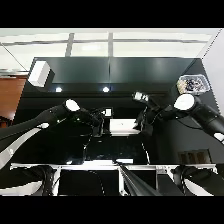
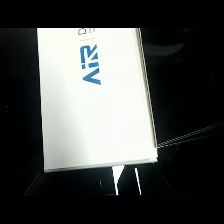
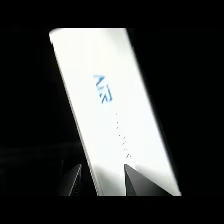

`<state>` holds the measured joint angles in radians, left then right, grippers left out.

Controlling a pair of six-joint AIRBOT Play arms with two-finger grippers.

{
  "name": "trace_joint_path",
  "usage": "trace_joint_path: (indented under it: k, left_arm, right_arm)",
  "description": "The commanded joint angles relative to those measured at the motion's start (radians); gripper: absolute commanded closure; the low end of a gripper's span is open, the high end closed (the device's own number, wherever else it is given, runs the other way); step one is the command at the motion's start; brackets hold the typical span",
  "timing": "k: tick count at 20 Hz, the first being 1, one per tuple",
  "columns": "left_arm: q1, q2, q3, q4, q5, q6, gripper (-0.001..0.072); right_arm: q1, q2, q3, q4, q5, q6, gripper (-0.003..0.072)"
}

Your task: Fold the box and place the chain.

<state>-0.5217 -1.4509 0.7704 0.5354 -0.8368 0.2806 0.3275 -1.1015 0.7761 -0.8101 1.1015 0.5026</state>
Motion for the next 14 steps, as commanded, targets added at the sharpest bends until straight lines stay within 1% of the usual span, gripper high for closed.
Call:
trace_joint_path:
  k: [1,2,3,4,6,8,10,14]
  left_arm:
    - [0.0,-0.001,0.0,0.0,0.002,0.0,0.0311]
    - [0.0,-0.001,0.0,0.0,0.002,0.0,0.0311]
    - [0.0,-0.001,0.0,0.0,0.002,0.0,0.0311]
    - [0.0,-0.001,0.0,0.0,0.002,0.0,0.0311]
    - [0.0,-0.001,0.0,0.0,0.002,0.0,0.0311]
    - [0.0,-0.001,0.0,0.0,0.002,0.0,0.0311]
    - [0.0,-0.001,0.0,0.0,0.002,0.0,0.0311]
    - [0.0,-0.001,0.0,0.0,0.002,0.0,0.0311]
  right_arm:
    - [-0.068,0.062,0.035,0.022,0.085,0.259,0.0435]
    - [-0.102,0.063,0.026,0.035,0.132,0.329,0.0627]
    - [-0.135,0.062,-0.009,0.075,0.161,0.36,0.0679]
    - [-0.157,0.062,-0.06,0.146,0.16,0.358,0.068]
    - [-0.178,0.049,-0.183,0.366,0.104,0.346,0.068]
    - [-0.174,0.014,-0.254,0.534,0.077,0.311,0.068]
    - [-0.169,-0.035,-0.269,0.594,0.047,0.313,0.068]
    - [-0.167,-0.109,-0.269,0.594,-0.042,0.336,0.0678]
